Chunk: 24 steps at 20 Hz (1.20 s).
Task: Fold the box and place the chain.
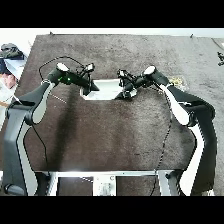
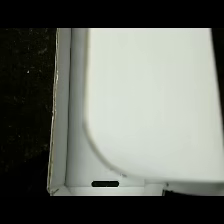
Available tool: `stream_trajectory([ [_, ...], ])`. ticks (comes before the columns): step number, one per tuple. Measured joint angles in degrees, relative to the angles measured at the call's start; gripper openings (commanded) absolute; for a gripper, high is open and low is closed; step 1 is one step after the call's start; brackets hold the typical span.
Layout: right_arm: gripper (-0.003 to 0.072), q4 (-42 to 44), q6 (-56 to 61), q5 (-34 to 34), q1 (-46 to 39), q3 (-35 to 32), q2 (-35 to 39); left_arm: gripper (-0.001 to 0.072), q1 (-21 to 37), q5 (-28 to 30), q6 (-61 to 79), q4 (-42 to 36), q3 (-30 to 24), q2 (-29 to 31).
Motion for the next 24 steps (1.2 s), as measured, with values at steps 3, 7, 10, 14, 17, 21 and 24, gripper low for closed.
stream_trajectory([
  [3, 0.0558, -0.2, 0.0, -0.1, 0.0, 0.0, 0.0, 0.0014, 0.0, 0.0, 0.0, 0.0, 0.0, 0.0],
  [7, 0.0558, -0.6, 0.0, -0.3, 0.0, 0.0, -0.1, 0.0014, 0.0, 0.0, 0.0, 0.0, 0.0, 0.0],
  [10, 0.0557, -0.9, 0.0, -0.6, 0.0, 0.0, -0.1, 0.0014, 0.0, 0.0, 0.0, 0.0, 0.0, 0.0],
  [14, 0.0557, -1.6, 0.0, -0.9, 0.1, 0.0, -0.1, 0.0014, 0.0, 0.0, 0.0, 0.0, 0.0, 0.0],
  [17, 0.0539, -2.0, 0.0, -0.9, 0.2, 0.0, -0.1, 0.0014, 0.0, 0.0, 0.0, 0.0, 0.0, 0.0],
  [21, 0.0485, -2.2, 0.0, -0.9, 0.1, 0.0, -0.3, 0.0013, 0.0, 0.0, 0.0, 0.0, 0.0, 0.0],
  [24, 0.0379, -2.2, 0.0, -0.9, 0.0, 0.1, -0.8, 0.0014, 0.0, 0.0, 0.0, 0.0, 0.0, 0.0],
])
